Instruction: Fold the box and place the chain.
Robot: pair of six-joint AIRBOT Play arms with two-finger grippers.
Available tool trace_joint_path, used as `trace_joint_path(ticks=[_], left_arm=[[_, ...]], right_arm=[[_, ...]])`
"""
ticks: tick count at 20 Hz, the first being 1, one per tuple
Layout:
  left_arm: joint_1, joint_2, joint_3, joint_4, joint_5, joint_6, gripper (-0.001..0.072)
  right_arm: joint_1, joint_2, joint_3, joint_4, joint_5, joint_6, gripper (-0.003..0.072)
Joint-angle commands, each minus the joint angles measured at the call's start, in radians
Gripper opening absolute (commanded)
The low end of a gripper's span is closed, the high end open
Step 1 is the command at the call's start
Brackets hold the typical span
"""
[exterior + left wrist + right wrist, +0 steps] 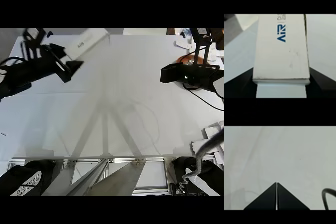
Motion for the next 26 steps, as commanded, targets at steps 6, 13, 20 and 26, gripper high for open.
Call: trace_joint_path(ticks=[6,13,20,26], left_arm=[[0.072,0.021,0.001,0.937,0.12,-1.118,0.0004],[0.141,-0.192,0.001,0.972,0.206,-1.09,0.0005],[0.157,-0.488,0.0,0.901,0.374,-1.082,0.0007],[0.157,-0.623,0.0,0.862,0.433,-1.082,0.0077]], right_arm=[[-0.001,0.0,0.001,0.0,0.0,0.0,0.0015],[-0.001,0.0,0.001,0.0,0.0,0.0,0.0015],[-0.001,0.0,0.001,0.0,0.0,0.0,0.0015],[-0.001,0.0,0.001,0.0,0.0,0.0,0.0015]])
